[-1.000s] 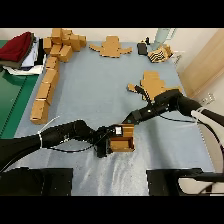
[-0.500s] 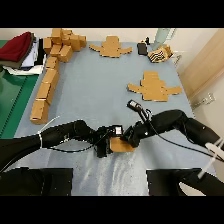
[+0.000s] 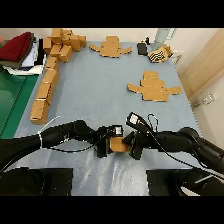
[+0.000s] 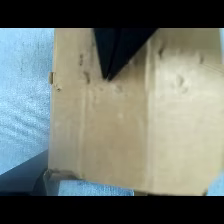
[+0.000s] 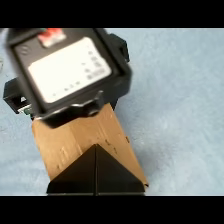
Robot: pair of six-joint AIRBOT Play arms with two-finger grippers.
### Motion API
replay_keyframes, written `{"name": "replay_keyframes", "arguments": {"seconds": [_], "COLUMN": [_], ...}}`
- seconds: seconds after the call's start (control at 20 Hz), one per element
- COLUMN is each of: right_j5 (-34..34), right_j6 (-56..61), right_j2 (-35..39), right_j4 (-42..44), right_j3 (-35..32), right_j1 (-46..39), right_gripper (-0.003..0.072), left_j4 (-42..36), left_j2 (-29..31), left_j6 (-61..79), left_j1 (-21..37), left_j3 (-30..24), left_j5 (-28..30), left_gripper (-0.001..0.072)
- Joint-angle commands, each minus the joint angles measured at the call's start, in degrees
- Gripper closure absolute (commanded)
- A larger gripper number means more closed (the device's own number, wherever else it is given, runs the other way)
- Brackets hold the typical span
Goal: Fold the box.
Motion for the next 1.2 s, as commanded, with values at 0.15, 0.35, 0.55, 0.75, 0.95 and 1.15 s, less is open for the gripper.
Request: {"name": "replay_keyframes", "arguments": {"seconds": [0.15, 0.35, 0.55, 0.75, 0.95, 1.15], "right_j5": [3.1, 5.9, 9.7, 7.8, 9.7, 13.9], "right_j6": [1.0, -7.6, -13.2, -13.2, -13.2, -13.2], "right_j2": [6.3, 5.8, 5.5, 7.4, 7.8, 3.5], "right_j4": [-13.4, -13.4, -13.3, -10.4, -16.7, -17.8], "right_j3": [-5.1, -7.5, -7.2, -6.8, -7.4, -7.7], "right_j1": [6.2, 7.1, 7.1, 8.3, 12.2, 13.1], "right_gripper": [0.0505, 0.0278, 0.0204, 0.0204, 0.0205, 0.0205], "left_j4": [0.0, 0.0, 0.0, 0.0, 0.0, 0.0], "left_j2": [0.0, 0.0, 0.0, 0.0, 0.0, 0.0], "left_j6": [0.0, 0.0, 0.0, 0.0, 0.0, 0.0], "left_j1": [0.0, 0.0, 0.0, 0.0, 0.0, 0.0], "left_j3": [0.0, 0.0, 0.0, 0.0, 0.0, 0.0], "left_j5": [0.0, 0.0, 0.0, 0.0, 0.0, 0.0], "left_gripper": [0.0192, 0.0192, 0.0192, 0.0192, 0.0192, 0.0192]}}
